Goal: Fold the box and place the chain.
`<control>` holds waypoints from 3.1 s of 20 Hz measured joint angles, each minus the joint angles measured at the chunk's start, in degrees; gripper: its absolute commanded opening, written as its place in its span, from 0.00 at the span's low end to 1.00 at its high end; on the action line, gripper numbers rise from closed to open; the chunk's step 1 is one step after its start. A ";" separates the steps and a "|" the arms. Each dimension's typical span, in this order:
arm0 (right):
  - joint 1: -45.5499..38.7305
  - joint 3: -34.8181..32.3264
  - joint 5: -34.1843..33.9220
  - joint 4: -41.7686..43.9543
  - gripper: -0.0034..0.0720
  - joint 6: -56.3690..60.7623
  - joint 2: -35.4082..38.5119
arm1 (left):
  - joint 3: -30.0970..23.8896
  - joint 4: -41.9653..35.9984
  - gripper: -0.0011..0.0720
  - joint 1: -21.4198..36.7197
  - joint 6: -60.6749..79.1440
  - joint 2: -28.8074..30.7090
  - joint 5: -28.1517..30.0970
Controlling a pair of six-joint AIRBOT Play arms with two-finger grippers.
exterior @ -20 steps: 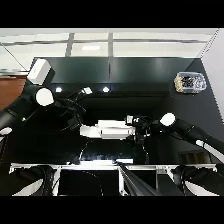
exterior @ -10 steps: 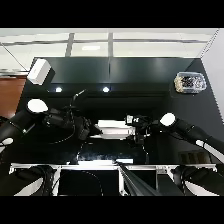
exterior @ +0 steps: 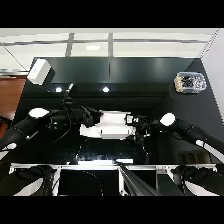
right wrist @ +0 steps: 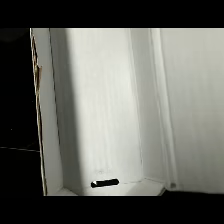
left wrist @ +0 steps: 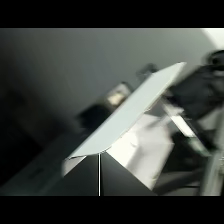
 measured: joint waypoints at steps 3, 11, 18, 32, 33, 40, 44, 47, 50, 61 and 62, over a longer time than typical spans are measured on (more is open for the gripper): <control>0.00 0.00 -0.04 0.00 0.35 0.02 0.00 | -0.07 1.27 0.05 -0.24 1.46 -1.42 2.16; 0.00 -0.02 -0.20 -0.02 0.35 0.17 0.00 | 6.10 10.97 0.05 -4.26 -2.71 -8.94 3.78; 0.00 0.00 -0.20 -0.04 0.35 0.13 0.00 | 9.42 24.87 0.06 -4.98 -12.66 -12.57 1.88; 0.00 0.00 -0.20 0.00 0.35 0.22 0.00 | 8.37 36.39 0.26 10.64 -10.58 3.96 -19.65; 0.00 0.00 -0.22 0.00 0.35 0.22 0.00 | 7.17 36.35 0.57 10.49 -7.15 4.59 -20.44; 0.00 -0.02 -0.22 -0.02 0.35 0.20 0.00 | 2.73 36.94 0.97 1.77 11.56 5.11 -4.92; 0.00 0.00 -0.22 -0.02 0.35 0.20 0.00 | 2.29 37.53 0.95 -3.89 15.80 2.49 0.55; 0.00 0.00 -0.22 -0.04 0.35 0.20 0.00 | 2.19 37.70 0.83 -6.60 16.72 0.85 1.97; 0.00 0.00 -0.22 -0.04 0.35 0.20 0.00 | 2.14 37.77 0.77 -7.72 16.72 0.15 2.16; 0.00 -0.02 -0.20 -0.04 0.35 0.17 0.00 | 2.14 35.45 0.38 -8.44 12.74 -2.19 1.49; 0.00 0.00 -0.20 -0.04 0.35 0.17 0.00 | 2.14 34.40 0.38 -8.44 12.48 -2.43 1.44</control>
